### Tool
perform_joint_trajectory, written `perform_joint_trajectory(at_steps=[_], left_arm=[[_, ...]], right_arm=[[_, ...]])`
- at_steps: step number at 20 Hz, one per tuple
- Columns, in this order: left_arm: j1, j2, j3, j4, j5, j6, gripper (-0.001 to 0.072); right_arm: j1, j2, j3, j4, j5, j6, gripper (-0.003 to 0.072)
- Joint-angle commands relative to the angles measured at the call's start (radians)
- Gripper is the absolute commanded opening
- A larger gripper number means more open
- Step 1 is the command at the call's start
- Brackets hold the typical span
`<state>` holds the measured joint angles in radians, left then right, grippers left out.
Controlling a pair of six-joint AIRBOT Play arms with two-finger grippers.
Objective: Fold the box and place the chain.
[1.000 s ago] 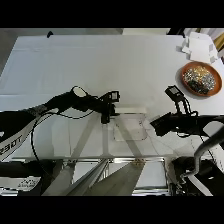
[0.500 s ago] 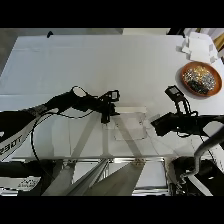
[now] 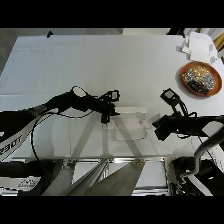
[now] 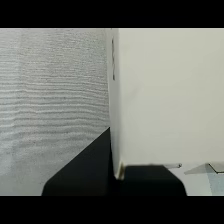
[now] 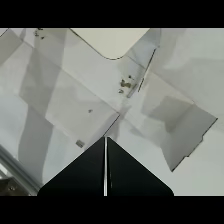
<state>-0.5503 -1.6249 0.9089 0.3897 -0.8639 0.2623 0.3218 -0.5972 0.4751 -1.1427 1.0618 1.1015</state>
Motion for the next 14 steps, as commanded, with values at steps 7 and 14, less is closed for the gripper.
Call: perform_joint_trajectory(at_steps=[7,14], left_arm=[[0.0,0.0,0.0,0.0,-0.001,0.0,0.0012],[0.0,0.0,0.0,0.0,0.0,0.0,0.0012]], right_arm=[[0.003,0.0,-0.111,0.183,-0.053,-0.434,0.0011],[0.046,0.001,-0.116,0.112,-0.081,-0.564,0.0011]])
